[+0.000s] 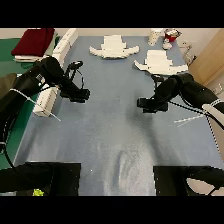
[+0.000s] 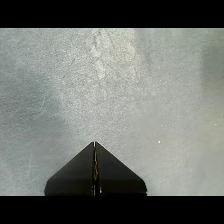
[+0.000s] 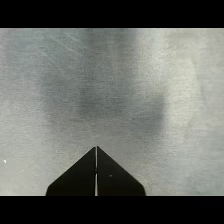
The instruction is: Fold the box.
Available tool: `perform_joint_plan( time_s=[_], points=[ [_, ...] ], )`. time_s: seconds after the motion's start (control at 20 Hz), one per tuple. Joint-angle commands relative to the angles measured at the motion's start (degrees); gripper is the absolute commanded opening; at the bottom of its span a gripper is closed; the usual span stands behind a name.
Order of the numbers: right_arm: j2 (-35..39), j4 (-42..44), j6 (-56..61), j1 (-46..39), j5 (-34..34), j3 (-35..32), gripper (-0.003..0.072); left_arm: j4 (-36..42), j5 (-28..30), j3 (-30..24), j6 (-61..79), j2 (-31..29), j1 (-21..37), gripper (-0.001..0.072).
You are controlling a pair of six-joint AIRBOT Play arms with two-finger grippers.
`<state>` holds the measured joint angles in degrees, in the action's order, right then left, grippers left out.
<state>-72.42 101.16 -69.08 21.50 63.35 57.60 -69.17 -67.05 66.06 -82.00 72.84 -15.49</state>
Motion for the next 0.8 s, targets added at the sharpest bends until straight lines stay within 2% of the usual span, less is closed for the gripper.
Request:
perform_joint_plan(
  time_s=[0.0, 0.45, 0.6, 0.75],
  points=[
    [0.0, 0.02, 0.02, 0.02, -0.04, 0.04, 0.0007, -0.02, 0.0, 0.04, 0.02, 0.0, -0.02, 0.0012],
    [-0.02, 0.02, 0.02, 0.02, -0.07, 0.04, 0.0007, -0.02, 0.0, 0.07, 0.02, 0.0, -0.02, 0.0012],
    [-0.02, -0.13, 0.04, 0.02, -5.42, 0.04, 0.0007, -0.02, 0.0, 0.04, 0.02, 0.0, -0.02, 0.0012],
    [-0.02, 1.29, 0.42, 0.02, -4.46, 0.04, 0.0007, -0.02, 0.0, 0.04, 0.02, 0.0, -0.02, 0.0012]
  ],
)
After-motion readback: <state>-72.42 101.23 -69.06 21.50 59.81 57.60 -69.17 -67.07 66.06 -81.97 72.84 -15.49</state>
